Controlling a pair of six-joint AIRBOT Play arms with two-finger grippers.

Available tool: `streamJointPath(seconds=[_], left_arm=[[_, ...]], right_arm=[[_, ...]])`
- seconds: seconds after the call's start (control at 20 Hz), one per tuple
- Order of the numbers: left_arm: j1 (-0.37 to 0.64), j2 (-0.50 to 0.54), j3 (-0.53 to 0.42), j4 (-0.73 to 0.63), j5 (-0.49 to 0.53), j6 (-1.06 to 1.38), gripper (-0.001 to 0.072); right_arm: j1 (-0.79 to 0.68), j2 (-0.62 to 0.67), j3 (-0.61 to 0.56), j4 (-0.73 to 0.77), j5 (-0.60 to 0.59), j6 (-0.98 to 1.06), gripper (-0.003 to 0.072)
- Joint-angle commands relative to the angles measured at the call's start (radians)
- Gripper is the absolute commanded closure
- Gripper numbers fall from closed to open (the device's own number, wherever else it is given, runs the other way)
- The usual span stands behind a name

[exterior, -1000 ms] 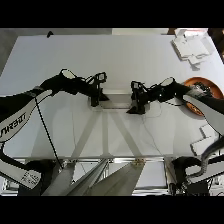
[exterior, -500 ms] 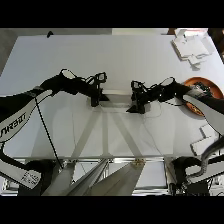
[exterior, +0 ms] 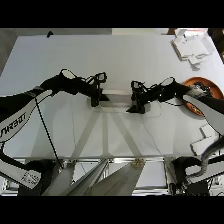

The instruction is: Fold the box and place the chain.

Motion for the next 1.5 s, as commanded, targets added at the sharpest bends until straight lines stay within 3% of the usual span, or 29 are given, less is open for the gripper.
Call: streamJointPath(seconds=[0.0, 0.6, 0.8, 0.85, 1.15, 1.45], left_arm=[[0.000, -0.001, 0.000, 0.000, 0.001, 0.000, 0.0695], [0.000, 0.000, 0.000, 0.000, 0.001, 0.001, 0.0682], [0.001, 0.003, 0.000, 0.000, 0.001, 0.000, 0.0344], [0.003, 0.007, 0.000, 0.000, 0.001, 0.000, 0.0288], [0.058, 0.090, 0.000, 0.054, 0.000, -0.005, 0.0292], [0.117, 0.204, 0.000, 0.357, -0.069, -0.126, 0.0294]], right_arm=[[0.001, -0.001, 0.001, 0.000, 0.000, 0.000, 0.0242], [0.001, -0.001, 0.001, 0.000, 0.001, 0.000, 0.0242], [0.001, -0.001, 0.001, 0.000, 0.001, 0.000, 0.0242], [0.001, -0.001, 0.001, 0.000, 0.001, 0.000, 0.0242], [0.001, -0.001, 0.001, 0.000, 0.001, 0.000, 0.0242], [0.001, -0.001, 0.001, 0.000, 0.001, 0.000, 0.0242]])
